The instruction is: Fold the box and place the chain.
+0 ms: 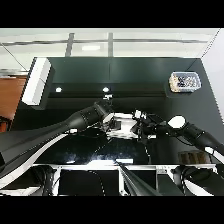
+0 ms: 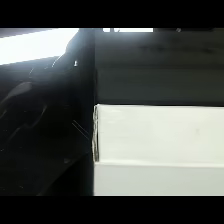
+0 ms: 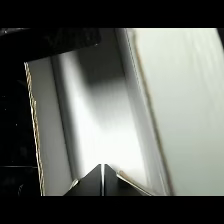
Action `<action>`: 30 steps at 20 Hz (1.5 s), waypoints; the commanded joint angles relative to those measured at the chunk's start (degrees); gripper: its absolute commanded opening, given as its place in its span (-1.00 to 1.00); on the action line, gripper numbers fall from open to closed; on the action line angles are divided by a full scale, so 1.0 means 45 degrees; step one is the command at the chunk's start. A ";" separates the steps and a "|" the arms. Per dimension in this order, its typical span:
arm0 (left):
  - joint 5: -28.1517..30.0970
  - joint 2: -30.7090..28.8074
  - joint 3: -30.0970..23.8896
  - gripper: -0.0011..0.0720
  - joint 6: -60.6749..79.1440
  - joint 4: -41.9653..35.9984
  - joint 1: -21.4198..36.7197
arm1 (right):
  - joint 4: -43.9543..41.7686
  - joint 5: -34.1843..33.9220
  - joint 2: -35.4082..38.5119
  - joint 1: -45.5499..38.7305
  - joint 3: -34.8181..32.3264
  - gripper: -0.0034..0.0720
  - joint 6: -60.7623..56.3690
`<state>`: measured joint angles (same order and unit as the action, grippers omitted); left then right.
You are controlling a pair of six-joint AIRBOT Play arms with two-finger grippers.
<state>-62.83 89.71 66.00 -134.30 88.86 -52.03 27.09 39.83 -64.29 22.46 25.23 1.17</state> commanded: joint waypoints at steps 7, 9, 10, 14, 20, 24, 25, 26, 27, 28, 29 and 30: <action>-0.0092 0.0000 0.0005 -0.90 0.0019 0.0005 0.0005 | 0.3099 0.2438 0.1773 -0.2832 0.0680 -0.89 -0.7932; -0.0146 0.0000 0.0005 -0.90 0.0019 0.0005 0.0005 | 0.3065 0.2909 0.2414 -0.4998 0.0733 -0.89 -0.9991; -0.0146 0.0000 0.0005 -0.90 0.0019 0.0010 0.0005 | 0.3094 0.2992 0.2497 -0.6047 0.0733 -0.89 -1.1205; -0.0141 0.0000 0.0005 -0.90 0.0019 0.0005 0.0005 | 0.3177 0.3084 0.2331 -0.9141 0.0627 -0.89 -1.4469; -0.0146 0.0000 0.0005 -0.90 0.0019 0.0005 0.0015 | 0.5372 0.5314 0.0821 -0.8942 0.0617 -0.89 -1.5883; -0.0151 0.0000 0.0005 -0.90 0.0019 0.0005 0.0015 | 0.5168 0.6042 -0.0015 -0.7878 0.0131 -0.89 -1.5781; -0.0146 0.0000 0.0005 -0.90 0.0019 0.0005 0.0015 | 0.4847 0.5974 -0.0272 -0.7388 -0.0034 -0.89 -1.5494; -0.0146 0.0000 0.0005 -0.90 0.0019 0.0005 0.0015 | 0.4357 0.5848 -0.0520 -0.6907 -0.0131 -0.89 -1.5174; -0.0146 0.0000 0.0005 -0.90 0.0019 0.0005 0.0015 | 0.3808 0.5634 -0.0777 -0.6441 -0.0136 -0.89 -1.4940; -0.0146 0.0000 0.0005 -0.90 0.0019 0.0005 0.0015 | 0.3167 0.5285 -0.0908 -0.6120 -0.0136 -0.89 -1.4630; -0.0151 0.0000 0.0005 -0.90 0.0019 0.0005 0.0015 | 0.2429 0.4838 -0.0933 -0.5892 -0.0131 -0.89 -1.4241; -0.0160 0.0000 0.0005 -0.90 0.0019 0.0005 0.0015 | 0.1705 0.4590 -0.0933 -0.5804 -0.0131 -0.89 -1.3833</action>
<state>-63.51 89.71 66.00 -134.21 88.86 -52.03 42.76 63.48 -67.11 -6.85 25.02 -65.41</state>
